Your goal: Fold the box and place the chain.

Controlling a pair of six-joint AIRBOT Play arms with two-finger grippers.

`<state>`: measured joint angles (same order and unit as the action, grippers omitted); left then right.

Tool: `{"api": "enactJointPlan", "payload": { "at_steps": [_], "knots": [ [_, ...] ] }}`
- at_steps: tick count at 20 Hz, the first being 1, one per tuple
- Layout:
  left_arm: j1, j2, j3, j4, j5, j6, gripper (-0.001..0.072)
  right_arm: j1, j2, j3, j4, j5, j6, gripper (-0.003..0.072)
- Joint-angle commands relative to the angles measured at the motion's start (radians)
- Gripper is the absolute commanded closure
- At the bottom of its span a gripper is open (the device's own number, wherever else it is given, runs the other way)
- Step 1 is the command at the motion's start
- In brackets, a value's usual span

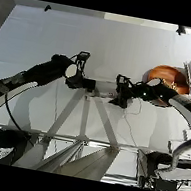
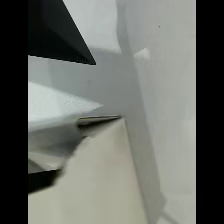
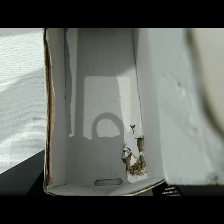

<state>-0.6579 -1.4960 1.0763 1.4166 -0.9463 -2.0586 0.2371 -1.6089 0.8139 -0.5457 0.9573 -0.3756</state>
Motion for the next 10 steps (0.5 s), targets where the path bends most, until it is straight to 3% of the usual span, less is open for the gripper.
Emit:
{"api": "enactJointPlan", "payload": {
  "at_steps": [1,4,10],
  "knots": [
    [-0.027,-0.049,0.051,0.049,-0.027,-0.071,0.0024,0.0,0.001,0.001,0.0,0.001,0.0,0.0283],
    [-0.06,-0.082,0.105,0.101,-0.057,-0.091,0.0192,0.0,0.001,0.001,0.0,0.001,0.0,0.0283],
    [-0.098,-0.109,0.115,0.102,-0.086,-0.142,0.0224,0.0,0.001,0.001,0.0,0.0,0.0,0.0283]
  ]
}}
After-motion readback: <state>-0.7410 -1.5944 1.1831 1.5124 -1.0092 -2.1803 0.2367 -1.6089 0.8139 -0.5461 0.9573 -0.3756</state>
